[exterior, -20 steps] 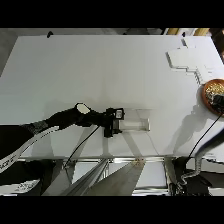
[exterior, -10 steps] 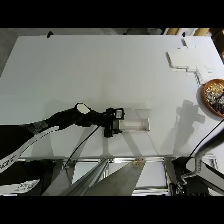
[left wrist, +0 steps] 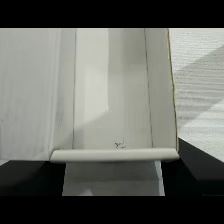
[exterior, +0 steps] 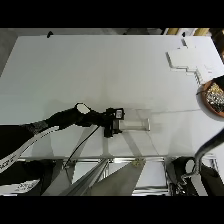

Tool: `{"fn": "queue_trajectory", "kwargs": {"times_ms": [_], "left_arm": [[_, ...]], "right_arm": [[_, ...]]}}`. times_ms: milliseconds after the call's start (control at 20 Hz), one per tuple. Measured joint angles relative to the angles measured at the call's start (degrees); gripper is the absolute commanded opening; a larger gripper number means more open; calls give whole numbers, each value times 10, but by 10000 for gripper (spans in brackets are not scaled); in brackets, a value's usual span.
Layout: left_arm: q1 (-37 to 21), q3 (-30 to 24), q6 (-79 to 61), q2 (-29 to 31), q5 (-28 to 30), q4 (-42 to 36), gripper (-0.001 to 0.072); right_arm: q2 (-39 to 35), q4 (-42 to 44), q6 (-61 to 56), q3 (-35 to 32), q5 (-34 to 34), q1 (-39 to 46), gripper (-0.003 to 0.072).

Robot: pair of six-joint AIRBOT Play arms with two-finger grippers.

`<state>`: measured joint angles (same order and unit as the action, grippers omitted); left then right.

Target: Fold the box and place the chain.

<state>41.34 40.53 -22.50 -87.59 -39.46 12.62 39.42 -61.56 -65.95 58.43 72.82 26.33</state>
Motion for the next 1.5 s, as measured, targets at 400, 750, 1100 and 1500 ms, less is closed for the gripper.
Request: {"fn": "queue_trajectory", "kwargs": {"times_ms": [400, 750, 1100, 1500], "left_arm": [[0, 0, 0, 0, 0, 0, 208], [0, 0, 0, 0, 0, 0, 208], [0, 0, 0, 0, 0, 0, 208], [0, 0, 0, 0, 0, 0, 208]], "right_arm": [[-75, 27, -38, -6, 49, -221, 17], [-81, 31, -61, -60, 0, -395, 17], [-61, 25, -61, -195, -159, -524, 17], [54, 1, -56, -245, -247, -590, 18]]}}
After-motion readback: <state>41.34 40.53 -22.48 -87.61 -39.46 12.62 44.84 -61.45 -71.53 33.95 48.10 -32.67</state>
